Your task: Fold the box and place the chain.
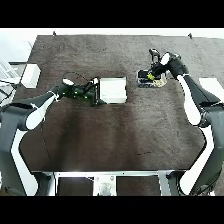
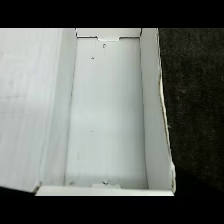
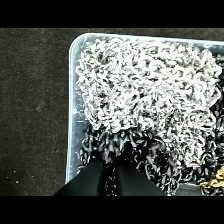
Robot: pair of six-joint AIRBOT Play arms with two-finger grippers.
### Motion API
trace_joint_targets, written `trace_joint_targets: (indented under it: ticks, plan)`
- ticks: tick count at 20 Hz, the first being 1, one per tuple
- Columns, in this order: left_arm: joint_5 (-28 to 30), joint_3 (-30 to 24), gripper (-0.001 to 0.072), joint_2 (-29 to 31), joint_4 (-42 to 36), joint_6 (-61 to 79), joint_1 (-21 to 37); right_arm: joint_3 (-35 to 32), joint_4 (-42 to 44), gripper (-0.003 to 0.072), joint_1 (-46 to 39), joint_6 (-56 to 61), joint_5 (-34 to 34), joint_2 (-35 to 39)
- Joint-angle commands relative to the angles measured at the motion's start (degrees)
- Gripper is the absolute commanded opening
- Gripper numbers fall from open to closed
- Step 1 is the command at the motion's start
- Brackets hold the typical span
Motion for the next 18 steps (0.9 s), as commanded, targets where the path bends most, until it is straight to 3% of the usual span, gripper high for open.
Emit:
trace_joint_targets:
  ticks: [1,12,18]
  plan:
    - [0.0,0.0,0.0289,0.0,0.0,0.0,0.0,0.7,0.1,0.0016,0.1,-0.1,-0.1,1.2]
    - [0.0,0.0,0.0289,0.0,0.0,0.0,0.0,0.7,0.0,0.0015,0.6,-4.6,-0.6,19.6]
    - [0.0,0.0,0.0289,0.0,0.0,0.0,0.0,0.7,-1.9,0.0015,1.4,-6.5,-14.3,33.2]
